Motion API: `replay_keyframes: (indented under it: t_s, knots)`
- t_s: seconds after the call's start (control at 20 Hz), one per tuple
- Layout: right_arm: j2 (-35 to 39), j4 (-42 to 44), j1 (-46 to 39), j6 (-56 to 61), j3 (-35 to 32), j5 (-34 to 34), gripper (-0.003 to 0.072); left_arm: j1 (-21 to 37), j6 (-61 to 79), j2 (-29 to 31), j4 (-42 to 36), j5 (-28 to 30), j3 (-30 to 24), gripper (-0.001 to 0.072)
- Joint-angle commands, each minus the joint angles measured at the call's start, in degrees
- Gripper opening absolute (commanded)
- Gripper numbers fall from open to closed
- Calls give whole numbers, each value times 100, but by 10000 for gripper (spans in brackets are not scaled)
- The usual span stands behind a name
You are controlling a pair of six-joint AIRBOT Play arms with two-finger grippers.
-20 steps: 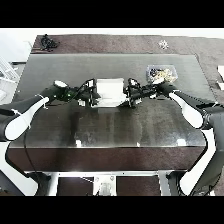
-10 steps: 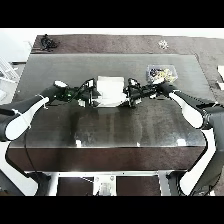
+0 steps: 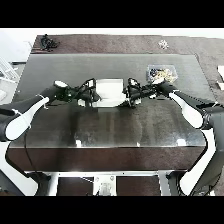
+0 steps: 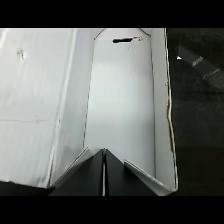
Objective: Fold the box and place the chain.
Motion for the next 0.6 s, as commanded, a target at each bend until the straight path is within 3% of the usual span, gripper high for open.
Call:
replay_keyframes:
  t_s: [0.0,0.55]
  knots:
    - [0,-7,4,-2,2,-2,579,120,42,70,-50,11,4,17]
    - [0,-4,4,-2,2,-2,579,1102,-74,498,-466,-1222,-4,17]
